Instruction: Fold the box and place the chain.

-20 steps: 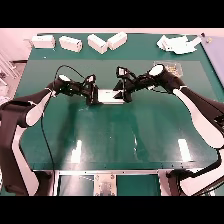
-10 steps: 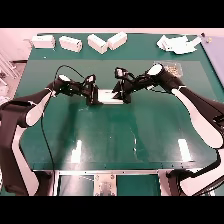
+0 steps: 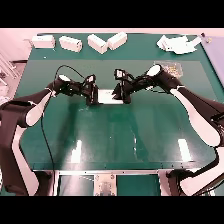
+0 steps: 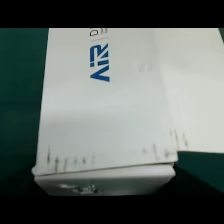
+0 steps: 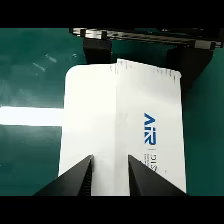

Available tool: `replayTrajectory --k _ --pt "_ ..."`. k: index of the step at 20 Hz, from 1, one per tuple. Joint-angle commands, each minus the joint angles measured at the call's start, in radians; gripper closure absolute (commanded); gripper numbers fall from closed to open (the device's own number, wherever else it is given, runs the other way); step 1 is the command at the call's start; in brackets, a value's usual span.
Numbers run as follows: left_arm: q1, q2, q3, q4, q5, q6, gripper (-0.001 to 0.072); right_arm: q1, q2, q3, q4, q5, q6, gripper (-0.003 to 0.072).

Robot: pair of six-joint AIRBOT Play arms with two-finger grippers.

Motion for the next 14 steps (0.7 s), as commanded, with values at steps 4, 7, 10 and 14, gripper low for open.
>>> replayTrajectory --k 4,7,10,14 --pt "0.0 0.0 0.0 0.0 0.0 0.0 0.0239 0.0 0.0 0.051 -0.015 -0.006 0.018 0.0502" --pt "0.0 0.0 0.0 0.0 0.0 0.0 0.0239 -0.014 0.014 0.066 -0.005 -0.006 0.053 0.0682" --pt "0.0 0.0 0.0 0.0 0.0 0.0 0.0239 -0.043 0.05 0.064 0.087 -0.002 0.052 0.0685" --pt "0.0 0.0 0.0 0.0 0.0 0.0 0.0239 -0.063 0.073 0.04 0.128 0.125 0.054 0.0682"
